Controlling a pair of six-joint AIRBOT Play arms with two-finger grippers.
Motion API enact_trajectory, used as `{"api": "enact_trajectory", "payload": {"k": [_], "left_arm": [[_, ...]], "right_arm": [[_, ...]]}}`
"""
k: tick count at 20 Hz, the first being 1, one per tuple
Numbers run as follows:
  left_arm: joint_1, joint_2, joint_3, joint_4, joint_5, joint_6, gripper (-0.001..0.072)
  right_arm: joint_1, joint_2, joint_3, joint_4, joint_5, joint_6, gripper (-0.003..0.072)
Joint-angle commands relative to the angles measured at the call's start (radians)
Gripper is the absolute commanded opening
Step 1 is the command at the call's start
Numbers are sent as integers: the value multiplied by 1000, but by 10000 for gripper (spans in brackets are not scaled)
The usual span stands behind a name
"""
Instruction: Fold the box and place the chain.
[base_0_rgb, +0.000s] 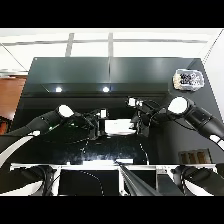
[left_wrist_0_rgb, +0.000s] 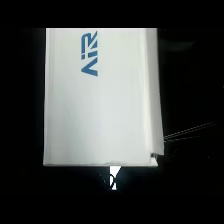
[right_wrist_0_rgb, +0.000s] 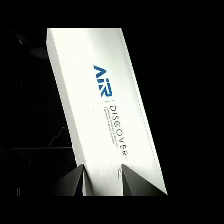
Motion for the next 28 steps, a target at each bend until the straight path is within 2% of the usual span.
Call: {"api": "enact_trajectory", "payload": {"k": [1,17,18,19,20,28], "left_arm": [[0,-1,0,0,-1,0,483],[0,-1,0,0,-1,0,483],[0,-1,0,0,-1,0,483],[0,-1,0,0,-1,0,483],[0,-1,0,0,-1,0,483],[0,-1,0,0,-1,0,483]], "right_arm": [[3,2,6,2,-1,1,238],[3,40,9,9,-50,47,241],[3,40,9,9,-48,42,342],[3,40,9,9,-50,42,538],[3,40,9,9,-51,42,609],[34,27,6,-39,-49,38,607]]}}
